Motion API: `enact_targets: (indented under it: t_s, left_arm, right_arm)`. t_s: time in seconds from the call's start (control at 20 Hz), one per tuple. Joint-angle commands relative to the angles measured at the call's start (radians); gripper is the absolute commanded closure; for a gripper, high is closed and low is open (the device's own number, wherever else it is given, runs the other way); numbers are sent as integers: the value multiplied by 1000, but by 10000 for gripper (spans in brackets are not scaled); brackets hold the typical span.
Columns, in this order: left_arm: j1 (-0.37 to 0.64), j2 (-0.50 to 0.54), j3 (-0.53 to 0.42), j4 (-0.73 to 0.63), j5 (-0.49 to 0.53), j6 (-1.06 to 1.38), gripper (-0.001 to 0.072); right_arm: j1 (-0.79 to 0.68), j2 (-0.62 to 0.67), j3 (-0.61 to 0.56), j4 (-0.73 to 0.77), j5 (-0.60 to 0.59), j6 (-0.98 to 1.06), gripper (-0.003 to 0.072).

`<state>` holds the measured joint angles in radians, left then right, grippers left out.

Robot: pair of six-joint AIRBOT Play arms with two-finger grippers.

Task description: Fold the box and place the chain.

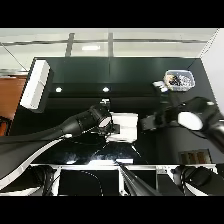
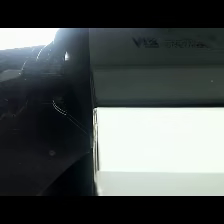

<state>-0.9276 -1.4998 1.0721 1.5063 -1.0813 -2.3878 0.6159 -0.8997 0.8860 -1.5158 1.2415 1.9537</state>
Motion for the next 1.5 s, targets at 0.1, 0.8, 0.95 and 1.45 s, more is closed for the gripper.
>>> enact_targets:
  t_s: [0.1, 0.8, 0.95, 1.45]
  left_arm:
    - [-1, 0, 0, 2, 6, 1, 682]
    - [1, 0, 0, 4, 25, 2, 682]
    - [1, 0, 0, 3, 31, 2, 682]
    - [1, 0, 0, 4, 26, 2, 682]
  right_arm:
    - [-282, 54, -10, -193, -184, -61, 406]
    - [-722, -686, 580, -117, -435, 97, 29]
    - [-766, -790, 701, 141, -290, 0, 33]
    - [-792, -963, 860, -83, -88, 125, 45]
